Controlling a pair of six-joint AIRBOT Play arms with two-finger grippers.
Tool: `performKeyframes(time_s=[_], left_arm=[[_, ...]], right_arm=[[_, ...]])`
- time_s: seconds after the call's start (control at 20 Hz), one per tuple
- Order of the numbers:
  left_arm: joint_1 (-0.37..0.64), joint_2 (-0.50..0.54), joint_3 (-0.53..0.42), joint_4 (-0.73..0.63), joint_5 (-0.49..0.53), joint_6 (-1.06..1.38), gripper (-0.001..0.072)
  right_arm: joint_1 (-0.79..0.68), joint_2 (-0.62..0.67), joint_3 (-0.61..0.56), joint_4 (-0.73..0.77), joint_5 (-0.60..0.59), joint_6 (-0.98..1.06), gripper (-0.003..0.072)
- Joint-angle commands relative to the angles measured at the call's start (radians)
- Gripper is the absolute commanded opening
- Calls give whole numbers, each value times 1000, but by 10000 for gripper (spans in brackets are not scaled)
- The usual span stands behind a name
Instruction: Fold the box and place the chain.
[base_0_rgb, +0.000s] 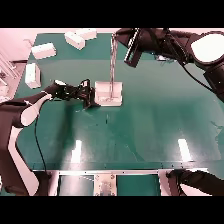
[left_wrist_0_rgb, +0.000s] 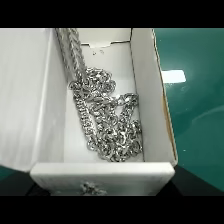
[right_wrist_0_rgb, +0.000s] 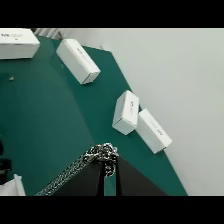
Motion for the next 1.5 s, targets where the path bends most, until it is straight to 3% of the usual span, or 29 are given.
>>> performKeyframes(time_s=[0.0, 0.3, 0.75, 0.8, 0.85, 0.9, 1.2, 1.45], left_arm=[[1, 1, 1, 0, 0, 0, 495], [1, 1, 1, 0, 0, 0, 495], [1, 1, 1, 0, 0, 0, 495], [1, 1, 1, 0, 0, 0, 495], [1, 1, 1, 0, 0, 0, 495], [1, 0, 1, 0, 0, 0, 495], [1, 1, 1, 0, 0, 0, 495], [1, 0, 1, 0, 0, 0, 494]], right_arm=[[-1, -8, -47, -9, 60, 36, 1], [-4, -45, -222, -8, 26, 36, 1], [-22, -275, -232, -7, 37, 37, 4], [-23, -294, -232, -9, 37, 37, 59], [-27, -310, -232, -9, 37, 37, 285], [-32, -319, -232, -8, 37, 37, 440], [-54, -312, -203, -4, 34, 37, 439], [-55, -218, -105, 109, 34, 37, 440]])
